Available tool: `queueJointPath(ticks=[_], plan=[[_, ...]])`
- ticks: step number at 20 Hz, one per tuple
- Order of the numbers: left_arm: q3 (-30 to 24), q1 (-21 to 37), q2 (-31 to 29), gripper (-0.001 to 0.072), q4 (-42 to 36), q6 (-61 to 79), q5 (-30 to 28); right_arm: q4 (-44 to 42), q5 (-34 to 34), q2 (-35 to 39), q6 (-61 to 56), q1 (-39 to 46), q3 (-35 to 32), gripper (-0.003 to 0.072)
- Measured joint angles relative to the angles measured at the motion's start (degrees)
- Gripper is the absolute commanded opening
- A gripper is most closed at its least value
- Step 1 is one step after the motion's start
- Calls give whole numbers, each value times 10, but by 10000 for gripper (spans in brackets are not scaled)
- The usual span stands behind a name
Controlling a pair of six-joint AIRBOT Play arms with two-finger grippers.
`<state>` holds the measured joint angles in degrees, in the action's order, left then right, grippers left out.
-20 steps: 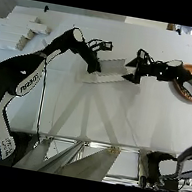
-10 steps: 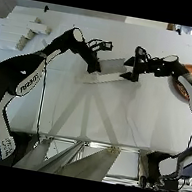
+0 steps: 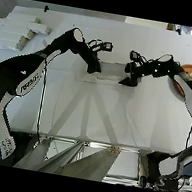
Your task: Fold the box and place the chain.
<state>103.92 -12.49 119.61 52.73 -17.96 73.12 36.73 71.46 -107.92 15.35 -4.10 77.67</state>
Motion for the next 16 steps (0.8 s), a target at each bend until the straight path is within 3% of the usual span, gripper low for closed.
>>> queueJointPath(ticks=[5, 16], plan=[[0, 0, 0, 16, 0, 0, -1, -12, 1, 0, -14, 0, -10, 686], [0, 0, 0, 17, 0, -1, -2, -77, -83, 39, 26, 0, -108, 686]])
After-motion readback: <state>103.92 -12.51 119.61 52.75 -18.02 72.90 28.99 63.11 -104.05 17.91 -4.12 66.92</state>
